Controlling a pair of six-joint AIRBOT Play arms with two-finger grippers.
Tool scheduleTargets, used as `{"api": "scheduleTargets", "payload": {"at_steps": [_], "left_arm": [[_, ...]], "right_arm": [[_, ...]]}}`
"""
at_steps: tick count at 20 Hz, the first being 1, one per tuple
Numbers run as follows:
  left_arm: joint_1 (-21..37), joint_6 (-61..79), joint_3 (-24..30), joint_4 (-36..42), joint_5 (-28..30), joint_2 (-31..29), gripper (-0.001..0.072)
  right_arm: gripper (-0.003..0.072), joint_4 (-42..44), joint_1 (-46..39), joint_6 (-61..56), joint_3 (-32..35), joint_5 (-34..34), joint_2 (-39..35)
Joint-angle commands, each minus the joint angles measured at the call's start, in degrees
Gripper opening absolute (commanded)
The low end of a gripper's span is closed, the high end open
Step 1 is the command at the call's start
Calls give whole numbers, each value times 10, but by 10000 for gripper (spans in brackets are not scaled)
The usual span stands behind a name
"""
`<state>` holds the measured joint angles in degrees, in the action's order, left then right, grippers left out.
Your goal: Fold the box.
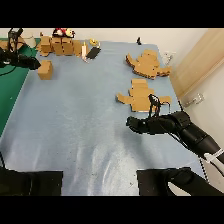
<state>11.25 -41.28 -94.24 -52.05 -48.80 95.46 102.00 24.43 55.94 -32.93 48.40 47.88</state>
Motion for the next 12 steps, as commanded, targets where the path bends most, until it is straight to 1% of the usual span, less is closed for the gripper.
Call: {"api": "scheduleTargets", "payload": {"at_steps": [1,3,4,5,8,12], "left_arm": [[-9,-31,0,3,-163,-37,11],[-24,-31,0,15,-253,-45,10],[-36,-34,4,17,-281,-49,9],[-54,-46,11,17,-294,-54,9],[-131,-53,59,17,-280,-84,9],[-244,-73,128,17,-253,-116,9]], "right_arm": [[4,5,0,8,-1,1,0],[3,14,0,40,-6,6,6],[4,20,0,56,-14,12,13],[3,24,0,70,-24,22,24],[3,26,0,133,-77,67,78],[3,39,0,223,-161,83,146]]}}
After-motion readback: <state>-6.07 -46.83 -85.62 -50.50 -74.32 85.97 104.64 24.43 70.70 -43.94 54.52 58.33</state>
